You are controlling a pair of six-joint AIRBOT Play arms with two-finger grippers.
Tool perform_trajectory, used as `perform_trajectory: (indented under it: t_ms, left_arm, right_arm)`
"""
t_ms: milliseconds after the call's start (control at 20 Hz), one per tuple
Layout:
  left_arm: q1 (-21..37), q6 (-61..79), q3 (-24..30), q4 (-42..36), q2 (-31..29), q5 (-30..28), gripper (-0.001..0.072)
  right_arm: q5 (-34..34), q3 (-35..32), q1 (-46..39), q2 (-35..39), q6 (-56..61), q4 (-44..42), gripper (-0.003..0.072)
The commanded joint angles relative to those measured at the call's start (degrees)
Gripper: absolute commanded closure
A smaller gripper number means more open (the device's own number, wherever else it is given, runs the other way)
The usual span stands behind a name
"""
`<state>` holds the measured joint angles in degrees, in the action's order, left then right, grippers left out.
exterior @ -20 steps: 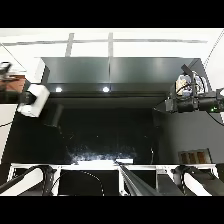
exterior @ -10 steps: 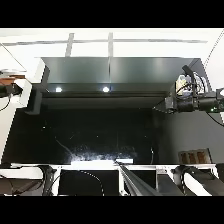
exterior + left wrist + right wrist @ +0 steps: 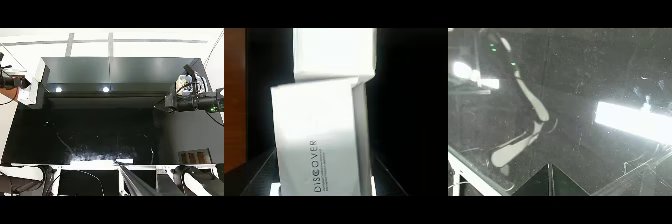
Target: Fold the box and place the chain.
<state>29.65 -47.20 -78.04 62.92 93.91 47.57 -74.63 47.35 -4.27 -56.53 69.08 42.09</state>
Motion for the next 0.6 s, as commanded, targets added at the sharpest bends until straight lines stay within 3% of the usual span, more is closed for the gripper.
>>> perform_trajectory:
  t_ms: [0, 200, 250, 350, 400, 550]
  left_arm:
    - [-0.4, -2.8, -1.6, 0.3, -4.3, 0.8, -0.0005]
    - [-0.7, -6.0, -5.0, -2.1, -13.0, 9.8, 0.0003]
    - [-1.0, -6.8, -5.7, -3.3, -15.4, 13.4, 0.0095]
    - [-2.6, -9.6, -6.1, -4.7, -19.9, 19.7, 0.0611]
    - [-4.1, -10.5, -6.1, -5.2, -22.3, 22.8, 0.0679]
    - [-11.3, -16.5, -3.3, -4.6, -29.9, 25.8, 0.0681]
  right_arm:
    - [-0.2, 0.0, 0.0, 0.0, 0.2, 0.0, 0.0649]
    - [0.8, 0.0, 0.0, 0.0, -0.6, 0.0, 0.0649]
    - [1.3, 0.2, 0.0, 0.0, -1.3, 0.3, 0.0649]
    - [1.4, 1.2, 0.0, 0.3, -2.0, 3.0, 0.0650]
    - [1.1, 2.0, 0.0, 1.0, -2.0, 6.0, 0.0649]
    - [2.6, 2.5, 0.0, 7.8, 0.2, 17.9, 0.0650]
